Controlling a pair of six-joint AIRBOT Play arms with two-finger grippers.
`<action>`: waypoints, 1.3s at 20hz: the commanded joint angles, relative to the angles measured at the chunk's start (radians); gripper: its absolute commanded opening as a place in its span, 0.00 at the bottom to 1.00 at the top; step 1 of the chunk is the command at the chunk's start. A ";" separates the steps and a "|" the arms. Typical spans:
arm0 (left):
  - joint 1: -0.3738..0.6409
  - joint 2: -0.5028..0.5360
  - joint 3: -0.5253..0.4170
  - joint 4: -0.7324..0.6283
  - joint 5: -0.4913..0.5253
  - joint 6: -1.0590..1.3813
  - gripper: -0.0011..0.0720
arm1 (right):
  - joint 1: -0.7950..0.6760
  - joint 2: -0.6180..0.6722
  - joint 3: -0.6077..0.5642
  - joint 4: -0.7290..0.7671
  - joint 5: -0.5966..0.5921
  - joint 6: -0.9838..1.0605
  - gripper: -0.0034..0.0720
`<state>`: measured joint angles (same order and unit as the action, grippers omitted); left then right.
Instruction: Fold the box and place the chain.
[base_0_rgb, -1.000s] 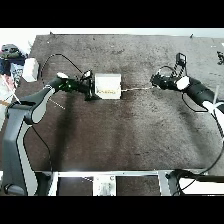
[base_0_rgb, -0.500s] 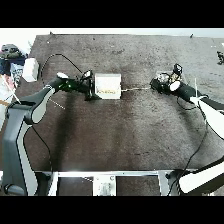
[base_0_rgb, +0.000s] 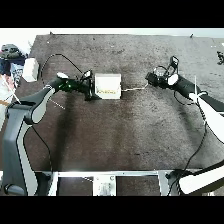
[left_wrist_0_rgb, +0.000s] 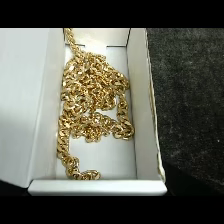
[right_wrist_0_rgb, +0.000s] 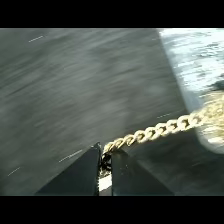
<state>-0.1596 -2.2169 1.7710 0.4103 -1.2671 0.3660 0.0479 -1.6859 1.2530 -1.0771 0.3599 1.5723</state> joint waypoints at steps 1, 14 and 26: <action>0.000 0.000 0.000 0.000 0.000 -0.002 0.55 | 0.071 0.125 0.003 0.001 0.116 -0.063 0.06; 0.000 0.000 0.000 0.000 0.000 -0.002 0.55 | 0.455 0.385 0.057 0.000 -0.102 -0.140 0.06; 0.000 0.000 0.000 0.000 0.000 -0.002 0.55 | 0.353 0.145 0.016 -0.094 0.134 -0.135 0.58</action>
